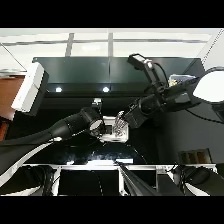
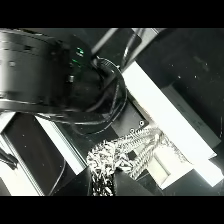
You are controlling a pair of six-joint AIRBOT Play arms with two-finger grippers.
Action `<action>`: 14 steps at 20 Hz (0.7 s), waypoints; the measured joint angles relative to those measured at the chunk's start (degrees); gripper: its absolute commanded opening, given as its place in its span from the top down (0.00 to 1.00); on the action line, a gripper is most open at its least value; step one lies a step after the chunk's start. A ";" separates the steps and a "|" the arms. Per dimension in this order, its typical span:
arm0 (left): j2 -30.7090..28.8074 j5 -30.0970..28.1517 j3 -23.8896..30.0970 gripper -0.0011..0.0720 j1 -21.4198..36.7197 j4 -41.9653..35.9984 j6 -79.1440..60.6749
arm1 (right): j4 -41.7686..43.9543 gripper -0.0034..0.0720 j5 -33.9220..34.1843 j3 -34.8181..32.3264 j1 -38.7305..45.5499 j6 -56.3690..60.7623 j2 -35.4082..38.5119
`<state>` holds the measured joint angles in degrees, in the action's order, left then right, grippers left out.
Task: Fold the box and place the chain.
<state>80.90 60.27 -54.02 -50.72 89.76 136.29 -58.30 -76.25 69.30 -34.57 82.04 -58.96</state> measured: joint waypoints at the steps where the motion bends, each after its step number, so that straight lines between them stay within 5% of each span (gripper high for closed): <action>1: 0.00 0.00 0.00 0.94 0.00 -0.02 0.02 | -0.46 0.92 -0.50 -0.20 0.00 -0.09 -0.39; 11: 0.00 0.00 0.00 0.95 0.00 -0.07 0.00 | -1.90 0.92 1.90 -6.58 -1.07 -0.44 -5.05; 12: 0.00 -0.02 0.00 0.94 0.00 -0.07 0.00 | -1.90 0.88 2.34 -6.82 -1.31 -0.48 -5.73; 14: 0.00 0.00 0.00 0.95 0.00 -0.09 0.00 | -1.81 0.36 2.82 -7.15 -1.70 -0.61 -6.82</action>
<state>80.90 60.27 -54.02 -50.72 89.67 136.29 -60.12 -73.43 62.15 -36.27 81.43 -65.78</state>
